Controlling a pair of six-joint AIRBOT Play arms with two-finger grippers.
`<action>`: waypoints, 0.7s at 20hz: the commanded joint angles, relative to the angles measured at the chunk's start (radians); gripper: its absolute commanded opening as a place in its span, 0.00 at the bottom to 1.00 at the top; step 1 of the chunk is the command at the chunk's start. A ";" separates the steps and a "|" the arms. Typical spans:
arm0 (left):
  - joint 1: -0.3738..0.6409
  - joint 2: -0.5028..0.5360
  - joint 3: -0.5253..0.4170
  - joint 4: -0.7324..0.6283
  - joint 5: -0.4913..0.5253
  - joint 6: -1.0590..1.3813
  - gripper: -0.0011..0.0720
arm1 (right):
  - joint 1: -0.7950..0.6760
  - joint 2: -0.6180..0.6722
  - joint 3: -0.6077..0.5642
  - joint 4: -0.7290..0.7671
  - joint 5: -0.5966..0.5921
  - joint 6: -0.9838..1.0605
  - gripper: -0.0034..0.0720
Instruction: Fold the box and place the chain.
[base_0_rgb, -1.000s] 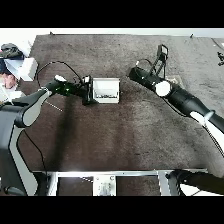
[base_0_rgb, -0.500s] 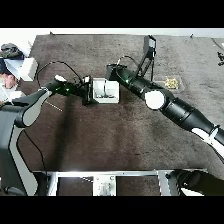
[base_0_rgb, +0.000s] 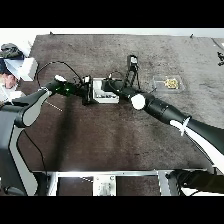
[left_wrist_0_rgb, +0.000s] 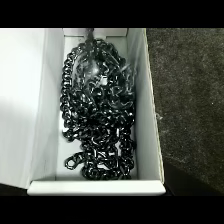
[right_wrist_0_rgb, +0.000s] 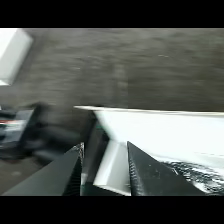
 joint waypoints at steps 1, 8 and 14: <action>0.000 0.000 0.000 0.000 0.000 0.000 0.55 | -0.140 0.026 -0.023 -0.101 0.212 0.001 0.48; 0.000 0.000 0.000 0.000 0.000 0.000 0.55 | -0.523 0.155 -0.320 -0.109 0.196 0.081 0.48; 0.000 0.000 0.000 0.000 0.000 0.000 0.55 | -0.555 -0.018 -0.287 0.006 0.036 0.080 0.48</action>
